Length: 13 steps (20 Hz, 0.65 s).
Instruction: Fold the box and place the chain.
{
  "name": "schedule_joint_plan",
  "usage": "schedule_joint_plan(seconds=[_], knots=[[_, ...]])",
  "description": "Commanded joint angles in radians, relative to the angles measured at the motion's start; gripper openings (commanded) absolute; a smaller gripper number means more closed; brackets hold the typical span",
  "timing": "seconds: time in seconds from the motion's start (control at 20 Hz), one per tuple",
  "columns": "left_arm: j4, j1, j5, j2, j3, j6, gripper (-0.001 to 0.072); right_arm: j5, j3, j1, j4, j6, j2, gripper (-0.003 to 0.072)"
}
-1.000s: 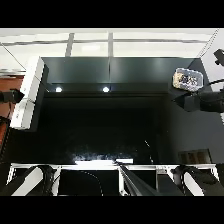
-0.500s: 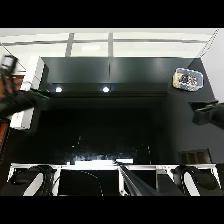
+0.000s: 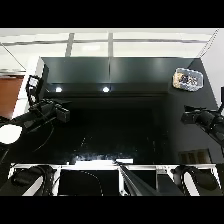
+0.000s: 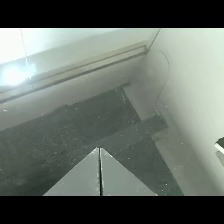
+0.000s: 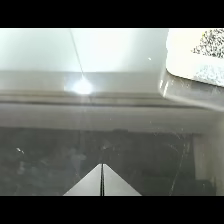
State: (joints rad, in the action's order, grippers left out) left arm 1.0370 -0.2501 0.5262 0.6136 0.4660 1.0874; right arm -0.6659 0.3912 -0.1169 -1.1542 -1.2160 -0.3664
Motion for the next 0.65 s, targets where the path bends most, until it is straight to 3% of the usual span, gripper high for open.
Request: schedule_joint_plan(seconds=[0.0,0.6], knots=[[-0.002,-0.004,-0.024,-0.001,-0.010,0.002,0.0024,-0.033,-0.013,0.000,-0.022,0.000,0.001,0.0011],[-0.010,-0.004,0.006,-0.001,-0.011,0.002,0.0025,-0.033,-0.013,0.000,-0.023,0.000,0.001,0.0011]])
